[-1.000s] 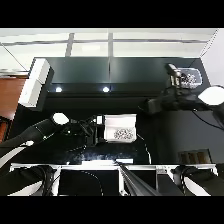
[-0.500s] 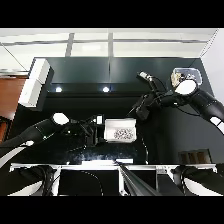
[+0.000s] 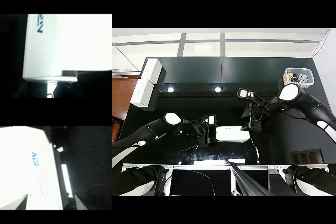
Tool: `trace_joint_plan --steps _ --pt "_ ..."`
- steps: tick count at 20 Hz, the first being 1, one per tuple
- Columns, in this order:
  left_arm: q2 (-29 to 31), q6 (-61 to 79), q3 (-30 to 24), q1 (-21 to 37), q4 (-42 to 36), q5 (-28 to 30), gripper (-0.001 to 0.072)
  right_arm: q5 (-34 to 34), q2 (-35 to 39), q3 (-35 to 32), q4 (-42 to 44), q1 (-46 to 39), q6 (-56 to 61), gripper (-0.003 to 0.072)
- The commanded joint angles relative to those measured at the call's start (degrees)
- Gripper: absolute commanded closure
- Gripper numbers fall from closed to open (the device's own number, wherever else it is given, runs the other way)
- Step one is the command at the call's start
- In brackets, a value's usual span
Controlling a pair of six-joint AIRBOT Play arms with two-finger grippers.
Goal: Fold the box and place the chain.
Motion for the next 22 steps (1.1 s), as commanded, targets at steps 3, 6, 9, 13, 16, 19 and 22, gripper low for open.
trace_joint_plan --steps 3,6,9,13,16,19,22 --pt "0.0 0.0 0.0 0.0 0.0 0.0 0.0246 2.8 0.8 -0.2 -1.0 1.4 -0.3 -0.0034" --pt "0.0 0.0 0.0 0.0 0.0 0.0 0.0247 6.3 2.0 -0.2 -2.7 1.4 6.7 -0.0034" --pt "0.0 0.0 0.0 0.0 0.0 0.0 0.0246 7.5 2.0 -0.2 -4.9 1.4 9.1 -0.0034" --pt "0.0 0.0 0.0 0.0 0.0 0.0 0.0246 5.4 2.0 -0.2 -5.0 1.4 9.0 -0.0034" --pt "0.0 0.0 0.0 0.0 0.0 0.0 0.0247 6.0 2.0 -0.2 -5.3 1.4 9.0 -0.0034" --pt "0.0 0.0 0.0 0.0 0.0 0.0 0.0246 5.4 1.9 -0.2 -6.5 2.8 8.4 -0.0034" --pt "0.0 0.0 0.0 0.0 0.0 0.0 0.0247 2.3 1.9 -0.2 -7.2 5.2 7.7 -0.0034"
